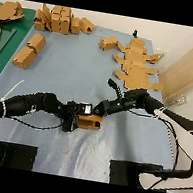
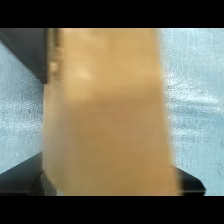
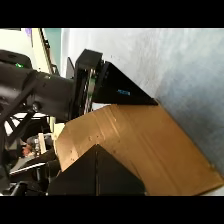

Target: Fold the box.

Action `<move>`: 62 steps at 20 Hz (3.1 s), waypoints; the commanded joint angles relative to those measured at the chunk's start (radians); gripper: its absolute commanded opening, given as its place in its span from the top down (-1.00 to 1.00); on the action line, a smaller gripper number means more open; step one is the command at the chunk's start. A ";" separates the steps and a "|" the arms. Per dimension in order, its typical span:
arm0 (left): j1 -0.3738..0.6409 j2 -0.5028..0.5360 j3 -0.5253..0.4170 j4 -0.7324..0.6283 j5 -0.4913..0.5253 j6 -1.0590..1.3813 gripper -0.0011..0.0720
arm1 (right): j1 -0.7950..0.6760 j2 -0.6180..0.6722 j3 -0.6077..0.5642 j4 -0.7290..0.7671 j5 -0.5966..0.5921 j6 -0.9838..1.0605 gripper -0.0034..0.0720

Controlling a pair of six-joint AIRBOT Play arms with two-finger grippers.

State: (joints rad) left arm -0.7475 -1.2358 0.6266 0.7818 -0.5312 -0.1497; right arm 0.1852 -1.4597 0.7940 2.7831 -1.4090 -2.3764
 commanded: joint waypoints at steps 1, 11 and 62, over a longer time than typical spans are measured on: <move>0.000 0.001 0.000 0.000 0.000 0.000 -0.31 | 0.027 0.092 -0.100 -0.022 0.092 -0.083 0.90; 0.000 0.001 0.000 0.000 0.000 0.000 -0.31 | 0.217 0.367 -0.129 -0.379 0.422 -0.181 0.25; 0.000 0.001 0.000 0.000 0.000 0.000 -0.31 | 0.533 0.536 -0.174 -0.764 0.720 -0.538 0.22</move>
State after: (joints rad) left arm -0.7475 -1.2358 0.6266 0.7815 -0.5316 -0.1497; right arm 0.7174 -0.9272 0.6186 2.0193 -0.6888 -2.9150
